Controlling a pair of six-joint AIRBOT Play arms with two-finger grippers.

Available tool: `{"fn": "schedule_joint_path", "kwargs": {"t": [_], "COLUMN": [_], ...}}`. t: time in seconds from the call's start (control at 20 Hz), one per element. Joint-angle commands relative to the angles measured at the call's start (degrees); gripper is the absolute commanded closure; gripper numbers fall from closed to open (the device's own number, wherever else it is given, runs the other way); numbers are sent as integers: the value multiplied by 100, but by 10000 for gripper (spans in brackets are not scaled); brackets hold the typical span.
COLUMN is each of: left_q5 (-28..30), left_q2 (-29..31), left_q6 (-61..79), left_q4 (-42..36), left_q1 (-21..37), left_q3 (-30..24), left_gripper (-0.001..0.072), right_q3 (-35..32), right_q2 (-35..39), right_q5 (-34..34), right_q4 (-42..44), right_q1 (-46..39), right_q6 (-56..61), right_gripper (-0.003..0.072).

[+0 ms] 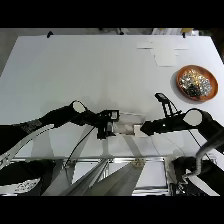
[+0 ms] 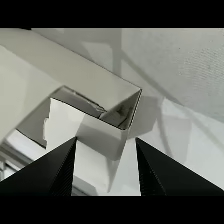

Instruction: Fold the box and place the chain.

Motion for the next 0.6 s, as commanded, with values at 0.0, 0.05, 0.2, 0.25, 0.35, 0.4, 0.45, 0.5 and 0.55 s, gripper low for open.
{"fn": "schedule_joint_path", "kwargs": {"t": [0.0, 0.05, 0.2, 0.25, 0.35, 0.4, 0.45, 0.5, 0.55], "left_q5": [-11, -11, -11, -11, -11, -13, -11, -11, -11], "left_q2": [4, 4, 4, 4, 4, 4, 4, 4, 4], "left_q6": [-4, -4, -4, -4, -4, -4, -4, -4, -4], "left_q4": [-4, -4, -2, -4, -4, -4, -4, -4, -4], "left_q1": [4, 4, 4, 4, 4, 4, 4, 4, 4], "left_q3": [2, 2, 2, 2, 2, 2, 2, 2, 2], "left_gripper": [540, 540, 540, 540, 540, 540, 540, 540, 540], "right_q3": [0, 0, 146, 254, 496, 577, 592, 592, 592], "right_q2": [-13, -13, -31, -39, -59, -59, -59, -59, -59], "right_q5": [-68, -122, -195, -210, -129, 11, 116, 254, 356], "right_q4": [-33, -57, -181, -289, -522, -570, -566, -577, -584], "right_q1": [221, 258, 273, 273, 273, 273, 273, 273, 273], "right_q6": [466, 590, 885, 992, 1051, 1045, 1021, 999, 962], "right_gripper": [264, 264, 265, 266, 266, 266, 265, 265, 265]}}
